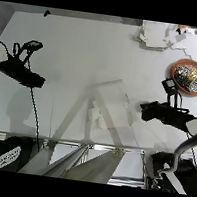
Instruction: Fold the box and place the chain.
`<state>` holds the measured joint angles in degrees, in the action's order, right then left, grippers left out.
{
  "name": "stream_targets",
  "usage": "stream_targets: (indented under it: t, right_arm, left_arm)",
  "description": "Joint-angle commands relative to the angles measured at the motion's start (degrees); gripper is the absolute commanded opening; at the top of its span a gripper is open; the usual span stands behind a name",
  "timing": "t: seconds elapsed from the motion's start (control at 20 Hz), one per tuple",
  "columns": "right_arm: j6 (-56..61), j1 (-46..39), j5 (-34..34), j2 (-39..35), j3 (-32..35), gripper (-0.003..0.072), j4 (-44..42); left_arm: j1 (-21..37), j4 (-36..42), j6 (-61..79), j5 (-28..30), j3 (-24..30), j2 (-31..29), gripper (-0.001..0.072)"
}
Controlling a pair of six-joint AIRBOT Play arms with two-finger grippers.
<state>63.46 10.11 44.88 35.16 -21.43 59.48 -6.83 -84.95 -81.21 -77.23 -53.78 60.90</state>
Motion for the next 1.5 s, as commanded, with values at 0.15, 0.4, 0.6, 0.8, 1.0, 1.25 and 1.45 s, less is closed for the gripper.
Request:
stream_targets:
  t: [0.15, 0.4, 0.6, 0.8, 1.0, 1.25, 1.45]
  right_arm:
    - [1.3, 4.9, -4.0, -1.2, 2.5, 0.0020, -0.8]
    - [1.3, 4.9, -3.9, -1.2, 2.5, 0.0021, -0.9]
    - [1.9, 4.9, -3.2, -1.2, 2.5, 0.0021, -1.0]
    - [4.2, 4.9, -3.0, -1.2, 2.5, 0.0021, -0.9]
    - [4.2, 4.9, -2.9, -1.2, 2.5, 0.0021, -0.8]
    - [4.0, 4.9, -2.9, -1.2, 2.5, 0.0021, -0.7]
    - [4.0, 4.9, -2.9, -1.2, 2.5, 0.0021, -0.7]
  left_arm:
    - [0.0, 23.4, 17.0, 2.8, 0.8, 1.6, 0.0251]
    - [-3.5, 42.3, 32.8, 3.1, 5.3, 6.4, 0.0453]
    - [-10.2, 43.5, 36.9, 9.0, 8.3, 12.5, 0.0458]
    - [-17.4, 52.2, 51.3, 15.9, 8.4, 18.3, 0.0538]
    - [-18.9, 57.7, 54.4, 24.3, 8.4, 22.2, 0.0648]
    - [-19.0, 61.0, 58.1, 25.8, 8.4, 23.7, 0.0625]
    - [-19.0, 62.3, 59.7, 24.5, 8.4, 24.8, 0.0373]
